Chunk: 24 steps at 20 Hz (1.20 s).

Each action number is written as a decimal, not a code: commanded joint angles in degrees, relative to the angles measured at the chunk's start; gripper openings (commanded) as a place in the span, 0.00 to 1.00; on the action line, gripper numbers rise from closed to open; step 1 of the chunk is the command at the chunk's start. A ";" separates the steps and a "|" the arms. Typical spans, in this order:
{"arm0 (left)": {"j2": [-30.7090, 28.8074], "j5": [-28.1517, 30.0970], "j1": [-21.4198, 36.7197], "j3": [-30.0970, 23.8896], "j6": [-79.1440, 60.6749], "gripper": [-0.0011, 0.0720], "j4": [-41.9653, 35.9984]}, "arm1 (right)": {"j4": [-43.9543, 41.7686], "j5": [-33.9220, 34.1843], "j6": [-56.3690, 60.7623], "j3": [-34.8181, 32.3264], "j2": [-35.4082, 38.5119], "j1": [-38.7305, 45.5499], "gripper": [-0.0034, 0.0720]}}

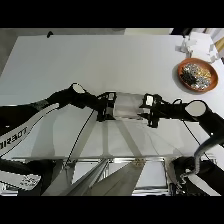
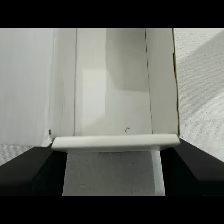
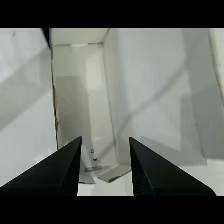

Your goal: Fold the box and place the chain.

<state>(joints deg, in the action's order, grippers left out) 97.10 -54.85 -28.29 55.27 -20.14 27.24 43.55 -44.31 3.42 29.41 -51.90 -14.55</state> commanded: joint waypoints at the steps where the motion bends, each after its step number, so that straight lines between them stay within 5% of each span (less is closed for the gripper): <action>1: 0.02 -0.02 0.00 -0.02 -0.04 0.36 0.02 | 5.29 0.13 20.92 0.04 6.38 -0.02 0.47; 4: 0.02 0.00 0.00 -0.02 -0.04 0.36 0.02 | 16.76 -1.22 45.16 0.04 10.93 -0.02 0.07; 9: 0.02 -0.02 0.00 -0.02 -0.04 0.36 0.02 | 38.64 -9.27 77.50 0.04 14.80 2.71 0.06; 14: 0.02 -0.02 0.00 -0.02 -0.04 0.36 0.02 | 38.14 -14.97 83.62 -0.11 14.78 9.57 0.06; 24: 0.02 -0.02 0.00 -0.02 -0.04 0.36 0.02 | 34.60 -4.76 86.77 -9.97 10.54 9.86 0.06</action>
<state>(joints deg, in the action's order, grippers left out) 97.10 -54.87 -28.29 55.27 -20.18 27.27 79.94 -52.73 89.19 22.11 -40.60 -4.80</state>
